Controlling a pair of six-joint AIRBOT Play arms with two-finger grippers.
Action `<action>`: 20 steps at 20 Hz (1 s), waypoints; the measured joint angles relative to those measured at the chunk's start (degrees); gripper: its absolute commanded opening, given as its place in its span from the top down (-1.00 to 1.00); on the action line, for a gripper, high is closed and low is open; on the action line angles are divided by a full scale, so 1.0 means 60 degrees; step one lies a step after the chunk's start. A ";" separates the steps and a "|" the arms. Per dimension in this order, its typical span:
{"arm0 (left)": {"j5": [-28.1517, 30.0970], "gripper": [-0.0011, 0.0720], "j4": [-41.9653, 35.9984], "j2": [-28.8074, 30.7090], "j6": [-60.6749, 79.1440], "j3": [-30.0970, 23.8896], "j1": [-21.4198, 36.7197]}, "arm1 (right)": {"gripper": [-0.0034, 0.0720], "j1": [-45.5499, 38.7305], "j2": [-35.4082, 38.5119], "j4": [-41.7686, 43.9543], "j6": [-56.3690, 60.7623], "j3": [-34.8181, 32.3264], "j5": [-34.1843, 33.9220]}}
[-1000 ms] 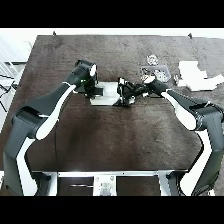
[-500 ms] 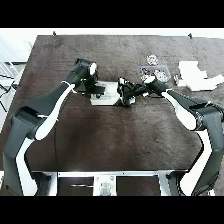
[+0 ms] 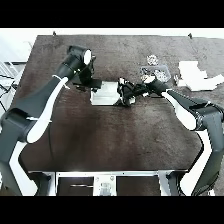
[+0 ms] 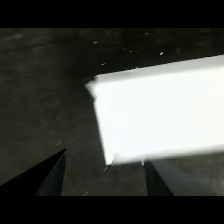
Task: Fold the box and place the chain.
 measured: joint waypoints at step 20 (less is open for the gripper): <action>0.3676 -0.69 -0.5482 0.3785 0.9690 -0.5719 0.2688 | -0.63 0.0000 0.0000 0.0000 -0.0004 0.0000 0.0000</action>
